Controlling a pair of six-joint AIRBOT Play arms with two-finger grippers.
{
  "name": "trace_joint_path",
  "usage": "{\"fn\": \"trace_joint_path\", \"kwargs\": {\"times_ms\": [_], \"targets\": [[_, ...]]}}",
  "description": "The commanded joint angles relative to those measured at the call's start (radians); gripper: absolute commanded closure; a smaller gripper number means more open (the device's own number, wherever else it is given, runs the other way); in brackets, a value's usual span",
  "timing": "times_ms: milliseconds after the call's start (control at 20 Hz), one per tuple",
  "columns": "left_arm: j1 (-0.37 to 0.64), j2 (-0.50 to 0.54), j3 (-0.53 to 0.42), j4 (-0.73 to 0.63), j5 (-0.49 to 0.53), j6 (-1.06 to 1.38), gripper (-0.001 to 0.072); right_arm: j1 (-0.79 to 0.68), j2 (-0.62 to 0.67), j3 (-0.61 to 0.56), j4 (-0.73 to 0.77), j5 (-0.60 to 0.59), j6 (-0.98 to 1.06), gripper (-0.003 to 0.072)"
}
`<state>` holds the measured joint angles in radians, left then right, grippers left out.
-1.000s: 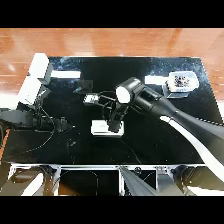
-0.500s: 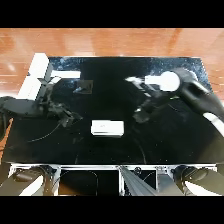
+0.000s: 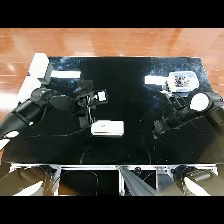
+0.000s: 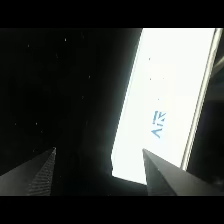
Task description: Fold the box and place the chain.
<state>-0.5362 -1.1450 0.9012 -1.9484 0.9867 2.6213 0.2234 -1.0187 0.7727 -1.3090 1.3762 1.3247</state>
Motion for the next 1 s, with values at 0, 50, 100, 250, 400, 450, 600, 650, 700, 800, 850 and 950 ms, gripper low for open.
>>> {"fn": "trace_joint_path", "kwargs": {"times_ms": [0,50,100,250,400,450,600,650,700,800,850,950], "targets": [[-0.021,-0.021,0.002,0.039,-0.002,0.053,0.0084,-0.010,0.010,-0.017,0.000,-0.056,0.004,-0.0030],[-0.021,-0.021,0.000,0.046,0.010,0.053,0.0084,-0.010,0.010,-0.017,0.000,-0.056,0.004,-0.0030],[-0.020,-0.021,-0.009,0.056,0.023,0.048,0.0084,-0.010,0.010,-0.017,0.000,-0.056,0.005,-0.0030],[-0.021,-0.021,-0.053,0.059,0.004,0.038,0.0084,-0.010,0.010,-0.017,0.000,-0.063,0.005,-0.0030],[-0.021,0.002,-0.060,0.052,0.043,-0.051,0.0084,-0.010,0.010,-0.017,0.000,-0.064,0.008,-0.0030],[-0.021,0.013,-0.064,0.052,0.044,-0.068,0.0085,-0.010,0.010,-0.017,0.000,-0.065,0.008,-0.0030],[-0.025,0.020,-0.085,0.006,0.057,-0.062,0.0085,-0.010,0.010,-0.017,0.000,-0.074,0.012,-0.0029],[-0.028,0.020,-0.096,-0.002,0.054,-0.054,0.0085,-0.010,0.010,-0.017,0.000,-0.076,0.012,-0.0030],[-0.033,0.020,-0.105,-0.001,0.051,-0.053,0.0085,-0.010,0.010,-0.017,0.000,-0.076,0.012,-0.0030],[-0.039,0.020,-0.114,-0.001,0.033,-0.050,0.0085,-0.010,0.010,-0.017,0.000,-0.076,0.012,-0.0030],[-0.039,0.020,-0.114,-0.002,0.017,-0.046,0.0085,-0.010,0.010,-0.017,0.000,-0.077,0.012,-0.0030],[-0.039,0.020,-0.114,-0.001,-0.004,-0.017,0.0084,-0.010,0.010,-0.017,0.000,-0.079,0.012,-0.0029]]}}
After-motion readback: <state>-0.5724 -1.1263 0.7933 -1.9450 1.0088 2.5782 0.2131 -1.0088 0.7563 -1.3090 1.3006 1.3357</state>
